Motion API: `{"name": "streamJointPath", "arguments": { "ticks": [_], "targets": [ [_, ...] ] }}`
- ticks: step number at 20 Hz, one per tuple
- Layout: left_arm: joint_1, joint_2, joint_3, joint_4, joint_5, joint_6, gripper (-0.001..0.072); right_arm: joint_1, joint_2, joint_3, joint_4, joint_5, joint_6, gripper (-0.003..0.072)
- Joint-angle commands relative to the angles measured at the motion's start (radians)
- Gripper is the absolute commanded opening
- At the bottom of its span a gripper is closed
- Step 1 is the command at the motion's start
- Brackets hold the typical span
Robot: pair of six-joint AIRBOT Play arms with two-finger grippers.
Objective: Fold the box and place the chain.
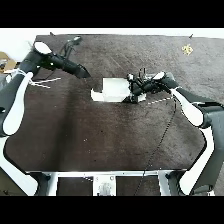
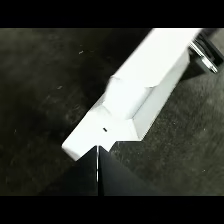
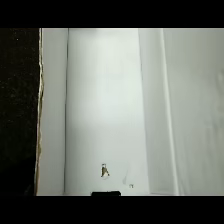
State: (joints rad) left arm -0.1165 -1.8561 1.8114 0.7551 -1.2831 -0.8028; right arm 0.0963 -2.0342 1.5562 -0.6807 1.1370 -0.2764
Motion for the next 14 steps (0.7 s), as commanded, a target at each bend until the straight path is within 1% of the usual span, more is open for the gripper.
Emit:
{"name": "streamJointPath", "arguments": {
  "ticks": [1, 3, 5, 9, 11, 14],
  "targets": [
    [0.068, 0.002, -0.051, 0.019, -0.007, -0.226, 0.0011, 0.000, -0.001, 0.000, 0.000, 0.000, 0.000, 0.0439],
    [0.081, 0.002, -0.129, 0.021, 0.016, -0.240, 0.0011, 0.000, -0.001, 0.000, 0.000, 0.000, 0.000, 0.0438],
    [0.081, 0.002, -0.214, 0.018, 0.068, -0.240, 0.0012, 0.000, -0.001, 0.000, 0.000, 0.000, 0.000, 0.0439],
    [0.081, 0.002, -0.357, -0.093, 0.182, -0.233, 0.0011, 0.000, -0.001, 0.000, 0.000, 0.000, 0.000, 0.0439],
    [0.070, -0.011, -0.383, -0.135, 0.194, -0.209, 0.0011, 0.000, -0.001, 0.000, 0.000, 0.000, 0.000, 0.0439],
    [0.027, -0.050, -0.382, -0.174, 0.192, -0.198, 0.0011, 0.000, -0.001, 0.000, 0.000, 0.000, 0.000, 0.0439]
  ]
}}
